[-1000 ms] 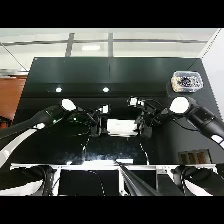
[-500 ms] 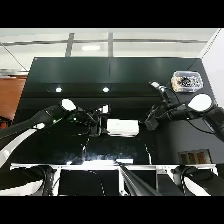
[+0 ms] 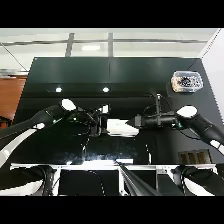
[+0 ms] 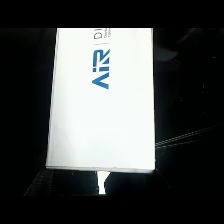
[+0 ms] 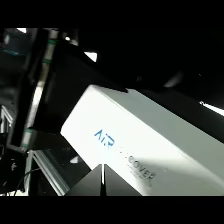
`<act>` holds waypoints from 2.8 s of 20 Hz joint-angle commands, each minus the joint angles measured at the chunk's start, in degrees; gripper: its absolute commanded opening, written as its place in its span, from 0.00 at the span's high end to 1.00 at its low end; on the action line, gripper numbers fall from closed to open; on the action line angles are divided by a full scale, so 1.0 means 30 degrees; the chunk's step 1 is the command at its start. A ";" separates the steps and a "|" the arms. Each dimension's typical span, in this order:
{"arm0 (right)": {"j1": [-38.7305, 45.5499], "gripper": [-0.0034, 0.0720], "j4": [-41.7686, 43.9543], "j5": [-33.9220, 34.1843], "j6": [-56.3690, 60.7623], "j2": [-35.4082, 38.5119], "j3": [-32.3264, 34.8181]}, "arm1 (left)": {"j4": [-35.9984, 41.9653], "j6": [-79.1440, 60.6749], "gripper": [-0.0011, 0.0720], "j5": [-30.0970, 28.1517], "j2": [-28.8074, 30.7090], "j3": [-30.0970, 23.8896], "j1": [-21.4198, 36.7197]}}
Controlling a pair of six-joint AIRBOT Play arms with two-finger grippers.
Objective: Fold the box and place the chain.
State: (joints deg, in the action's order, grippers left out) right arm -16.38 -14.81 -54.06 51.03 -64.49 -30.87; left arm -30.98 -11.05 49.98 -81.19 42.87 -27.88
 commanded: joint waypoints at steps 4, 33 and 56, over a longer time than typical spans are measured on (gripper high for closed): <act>-0.0503 0.94 -0.0401 0.1319 0.0627 -0.1829 0.0197 | 0.0058 -0.0007 0.50 0.0000 0.0000 0.0015 0.0007; 1.1016 0.94 -0.6863 -0.6033 0.1647 0.6054 -0.4758 | -0.0058 0.2215 0.01 -0.1173 0.2477 0.2040 -0.2703; 1.0892 0.94 -0.7300 -0.6120 0.1639 0.6054 -0.4721 | -0.3694 0.6054 0.01 -0.0743 -0.2404 0.5187 -0.4940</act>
State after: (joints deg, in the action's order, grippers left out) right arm 16.27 -36.69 -72.86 55.92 -46.35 -45.10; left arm -41.41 6.94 47.99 -87.15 58.39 -42.54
